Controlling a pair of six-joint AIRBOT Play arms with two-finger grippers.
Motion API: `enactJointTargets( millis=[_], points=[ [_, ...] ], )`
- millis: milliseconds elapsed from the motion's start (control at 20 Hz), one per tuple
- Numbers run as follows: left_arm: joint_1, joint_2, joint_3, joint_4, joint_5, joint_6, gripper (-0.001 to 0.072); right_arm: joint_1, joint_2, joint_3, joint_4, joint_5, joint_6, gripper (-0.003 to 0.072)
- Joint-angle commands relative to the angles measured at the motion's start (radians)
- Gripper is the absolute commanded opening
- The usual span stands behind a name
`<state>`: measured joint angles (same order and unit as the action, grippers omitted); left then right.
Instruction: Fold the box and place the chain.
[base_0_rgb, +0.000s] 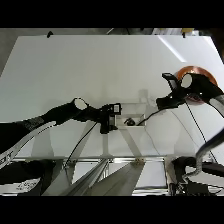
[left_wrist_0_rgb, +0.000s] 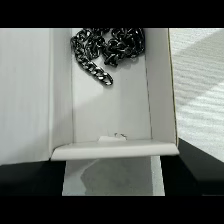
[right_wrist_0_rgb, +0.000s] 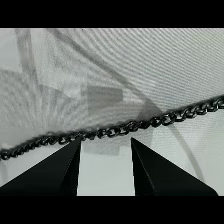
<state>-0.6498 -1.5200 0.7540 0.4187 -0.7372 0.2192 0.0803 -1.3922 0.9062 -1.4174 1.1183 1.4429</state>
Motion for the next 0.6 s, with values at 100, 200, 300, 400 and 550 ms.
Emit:
enactJointTargets(
  millis=[100, 200, 300, 400, 550],
  points=[
    [0.000, 0.000, 0.000, 0.000, 0.000, 0.000, 0.0255, 0.000, -0.009, -0.002, -0.001, -0.015, 0.032, 0.0268],
    [0.000, 0.000, 0.000, 0.000, 0.000, 0.000, 0.0255, 0.000, -0.016, -0.002, -0.001, -0.010, 0.050, 0.0247],
    [0.000, 0.000, 0.000, 0.000, 0.000, 0.000, 0.0255, 0.000, -0.041, -0.002, 0.000, 0.000, 0.050, 0.0243],
    [0.000, 0.001, 0.000, 0.000, 0.000, 0.000, 0.0255, 0.000, -0.056, -0.002, 0.000, -0.002, 0.050, 0.0147],
    [0.000, 0.001, 0.000, 0.000, 0.000, 0.000, 0.0255, 0.000, -0.054, -0.002, 0.000, 0.012, 0.048, 0.0018]
  ],
)
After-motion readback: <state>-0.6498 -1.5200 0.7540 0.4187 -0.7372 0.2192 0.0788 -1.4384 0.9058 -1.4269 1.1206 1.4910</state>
